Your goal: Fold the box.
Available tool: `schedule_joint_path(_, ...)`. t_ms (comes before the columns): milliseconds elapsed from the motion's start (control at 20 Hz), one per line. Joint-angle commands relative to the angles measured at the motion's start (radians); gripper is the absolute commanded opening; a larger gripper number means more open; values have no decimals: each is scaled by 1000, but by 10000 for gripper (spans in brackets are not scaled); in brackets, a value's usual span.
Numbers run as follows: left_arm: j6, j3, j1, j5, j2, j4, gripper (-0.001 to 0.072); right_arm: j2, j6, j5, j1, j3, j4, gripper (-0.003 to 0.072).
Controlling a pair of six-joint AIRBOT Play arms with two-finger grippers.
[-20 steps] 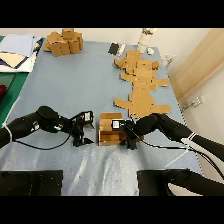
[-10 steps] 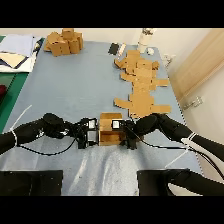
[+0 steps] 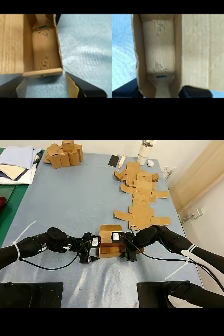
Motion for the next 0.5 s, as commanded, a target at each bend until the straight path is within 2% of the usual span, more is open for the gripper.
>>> schedule_joint_path(0, -31, 11, -11, 2, -8, -14, 720, 0, 0, 0, 0, 0, 0, 500)
schedule_joint_path(450, -119, 29, -55, 115, -23, -16, 720, 0, 0, 0, 0, 0, -3, 500)
